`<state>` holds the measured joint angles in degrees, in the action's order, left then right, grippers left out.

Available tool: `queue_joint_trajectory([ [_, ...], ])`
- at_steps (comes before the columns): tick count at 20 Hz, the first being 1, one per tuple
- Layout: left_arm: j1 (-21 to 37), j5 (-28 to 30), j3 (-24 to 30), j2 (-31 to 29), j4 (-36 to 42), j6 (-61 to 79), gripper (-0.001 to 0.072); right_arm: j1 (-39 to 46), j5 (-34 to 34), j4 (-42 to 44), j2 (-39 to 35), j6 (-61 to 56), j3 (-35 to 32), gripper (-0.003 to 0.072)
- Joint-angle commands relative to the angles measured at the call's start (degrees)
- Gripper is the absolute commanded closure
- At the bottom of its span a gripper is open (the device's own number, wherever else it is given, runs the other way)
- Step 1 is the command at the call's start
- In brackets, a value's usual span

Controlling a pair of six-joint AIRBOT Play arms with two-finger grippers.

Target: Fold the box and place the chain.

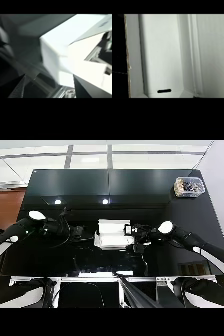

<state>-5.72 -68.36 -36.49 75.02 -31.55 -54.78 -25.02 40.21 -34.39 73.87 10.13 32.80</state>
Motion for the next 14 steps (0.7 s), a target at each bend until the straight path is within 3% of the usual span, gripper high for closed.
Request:
queue_joint_trajectory([
  [1,-2.67,-0.74,-2.99,0.17,1.70,0.35,0.0009,0.02,0.02,0.02,0.00,-0.02,-0.02,0.0269],
  [4,-8.02,1.40,-4.52,0.26,1.33,0.35,0.0039,0.02,0.00,0.02,0.00,-0.02,-0.02,0.0269],
  [6,-10.78,3.30,-5.35,0.48,-0.24,-2.99,0.0140,0.02,0.00,0.02,0.02,-0.02,-0.02,0.0269],
  [14,-15.87,7.39,-8.13,0.52,-9.03,-19.26,0.0144,0.02,0.00,0.02,0.02,-0.02,-0.02,0.0269],
])
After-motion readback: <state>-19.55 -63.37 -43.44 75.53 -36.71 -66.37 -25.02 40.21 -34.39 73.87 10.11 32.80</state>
